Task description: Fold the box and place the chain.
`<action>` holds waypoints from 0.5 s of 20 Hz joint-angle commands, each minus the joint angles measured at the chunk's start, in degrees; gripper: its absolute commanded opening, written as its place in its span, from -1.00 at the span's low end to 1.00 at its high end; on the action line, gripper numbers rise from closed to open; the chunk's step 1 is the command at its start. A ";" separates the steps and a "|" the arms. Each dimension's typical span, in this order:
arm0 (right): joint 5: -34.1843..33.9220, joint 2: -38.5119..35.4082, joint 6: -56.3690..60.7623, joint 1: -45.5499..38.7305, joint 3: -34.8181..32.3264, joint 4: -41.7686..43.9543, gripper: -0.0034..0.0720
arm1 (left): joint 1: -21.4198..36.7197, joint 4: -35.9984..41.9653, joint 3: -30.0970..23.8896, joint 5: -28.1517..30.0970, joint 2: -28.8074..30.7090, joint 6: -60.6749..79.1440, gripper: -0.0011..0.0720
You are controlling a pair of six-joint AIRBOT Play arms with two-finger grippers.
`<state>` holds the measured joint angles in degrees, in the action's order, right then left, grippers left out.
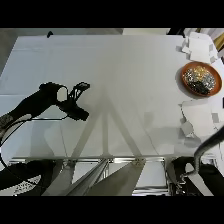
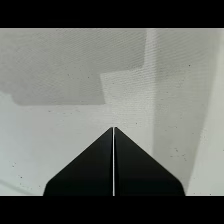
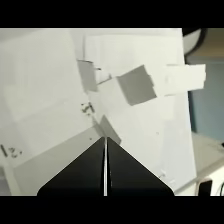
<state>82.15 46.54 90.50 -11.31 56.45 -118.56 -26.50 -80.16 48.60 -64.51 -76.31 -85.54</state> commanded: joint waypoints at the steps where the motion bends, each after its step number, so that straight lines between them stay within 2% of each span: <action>1: -5.49 13.05 -1.49 -14.95 3.80 3.54 -0.89 | 0.02 -0.02 -0.02 -0.02 0.02 0.00 -0.94; 3: -4.83 20.70 -2.45 -20.46 5.95 6.14 -0.82 | 0.00 0.02 -0.02 0.00 0.02 0.02 -0.94; 4: -4.74 23.15 -4.76 -22.49 6.78 7.56 -0.47 | 0.02 -0.02 -0.02 0.00 0.02 0.02 -0.94; 5: -4.79 25.05 -6.71 -24.44 7.48 7.96 0.08 | 0.02 -0.02 -0.02 0.00 0.02 0.02 -0.94; 6: -4.81 26.32 -9.20 -25.79 7.98 7.74 0.28 | 0.02 -0.02 -0.02 0.00 0.02 0.00 -0.94; 10: -6.62 28.70 -17.33 -32.65 8.24 7.30 0.32 | 0.00 0.00 -0.02 -0.02 0.02 0.02 -0.94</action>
<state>76.99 72.36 79.20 -38.79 64.01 -111.81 -26.50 -80.16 48.60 -64.53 -76.31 -85.54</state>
